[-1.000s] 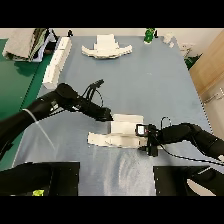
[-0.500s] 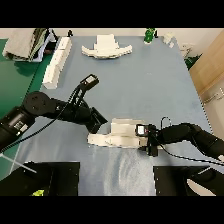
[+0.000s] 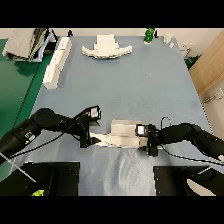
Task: Fold the box.
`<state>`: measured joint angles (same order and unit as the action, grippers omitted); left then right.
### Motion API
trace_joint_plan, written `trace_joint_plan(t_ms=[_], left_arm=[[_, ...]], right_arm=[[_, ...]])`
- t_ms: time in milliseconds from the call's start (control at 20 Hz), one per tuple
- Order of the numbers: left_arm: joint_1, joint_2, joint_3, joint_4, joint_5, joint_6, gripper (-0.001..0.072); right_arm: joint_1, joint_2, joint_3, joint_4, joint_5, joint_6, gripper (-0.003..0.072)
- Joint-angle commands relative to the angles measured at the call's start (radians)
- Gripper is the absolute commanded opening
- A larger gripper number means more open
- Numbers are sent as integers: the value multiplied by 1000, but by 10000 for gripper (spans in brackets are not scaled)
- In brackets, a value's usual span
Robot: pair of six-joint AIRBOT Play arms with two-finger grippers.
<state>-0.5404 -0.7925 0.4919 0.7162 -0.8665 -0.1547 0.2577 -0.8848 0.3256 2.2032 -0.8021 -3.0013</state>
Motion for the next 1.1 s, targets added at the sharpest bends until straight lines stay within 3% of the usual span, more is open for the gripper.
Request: trace_joint_plan(t_ms=[0,150,250,500,550,600,650,850,1050], left_arm=[[3,-72,-60,-136,1,311,692],[3,-162,-59,-217,16,366,692],[0,-195,-58,-227,46,377,582],[-70,-267,-56,-339,142,458,582],[-80,-284,-55,-371,159,489,488],[-89,-298,-50,-382,175,511,280],[-97,-306,-42,-381,192,510,236],[-109,-311,-38,-382,188,495,235],[-146,-322,-38,-478,185,499,233]], right_arm=[[0,1,0,0,0,0,566],[0,1,0,0,0,0,566],[0,1,0,0,0,0,566],[0,1,0,0,0,0,566],[0,1,0,0,1,0,567],[0,1,0,0,0,0,566],[0,1,0,0,0,0,566],[0,1,0,0,0,0,566],[0,1,0,0,0,0,566]])
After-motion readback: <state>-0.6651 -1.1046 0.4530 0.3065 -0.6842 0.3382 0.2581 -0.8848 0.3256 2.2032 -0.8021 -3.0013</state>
